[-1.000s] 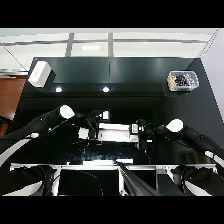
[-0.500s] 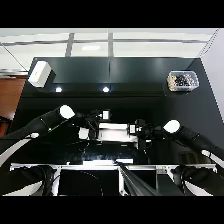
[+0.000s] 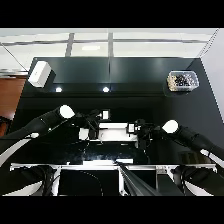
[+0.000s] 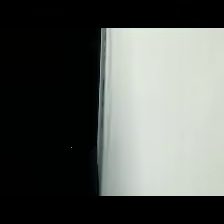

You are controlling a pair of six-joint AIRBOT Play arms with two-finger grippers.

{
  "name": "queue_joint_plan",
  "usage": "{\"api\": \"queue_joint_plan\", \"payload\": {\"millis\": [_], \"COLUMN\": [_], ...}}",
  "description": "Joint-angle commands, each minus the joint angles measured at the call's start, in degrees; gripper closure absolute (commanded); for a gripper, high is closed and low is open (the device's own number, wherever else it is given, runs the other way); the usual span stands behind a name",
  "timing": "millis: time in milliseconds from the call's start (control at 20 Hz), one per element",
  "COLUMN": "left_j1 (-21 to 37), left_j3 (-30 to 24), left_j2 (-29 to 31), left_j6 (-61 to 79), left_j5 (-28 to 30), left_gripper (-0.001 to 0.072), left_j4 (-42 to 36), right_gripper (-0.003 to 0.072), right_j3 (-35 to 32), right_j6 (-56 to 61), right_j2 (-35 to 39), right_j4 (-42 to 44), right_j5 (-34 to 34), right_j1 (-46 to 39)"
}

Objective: Fold the box and place the chain.

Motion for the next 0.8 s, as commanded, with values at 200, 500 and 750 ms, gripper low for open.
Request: {"api": "queue_joint_plan", "payload": {"millis": [200, 500, 750], "left_j1": [0.0, 0.1, 2.5], "left_j3": [0.0, 0.0, 1.9], "left_j2": [0.0, 0.3, 6.9], "left_j6": [0.1, -0.4, -13.9], "left_j5": [-0.1, -0.3, -6.2], "left_gripper": [0.0681, 0.0502, 0.0023], "left_j4": [-0.2, -0.2, 11.0], "right_gripper": [0.0019, 0.0286, 0.0286], "right_j3": [0.0, 0.0, 0.0], "right_j6": [0.4, 0.4, 0.4], "right_j2": [0.0, 0.0, 0.0], "right_j4": [-1.3, -1.2, -1.3], "right_j5": [0.1, 0.1, 0.1], "right_j1": [0.1, 0.1, 0.1]}}
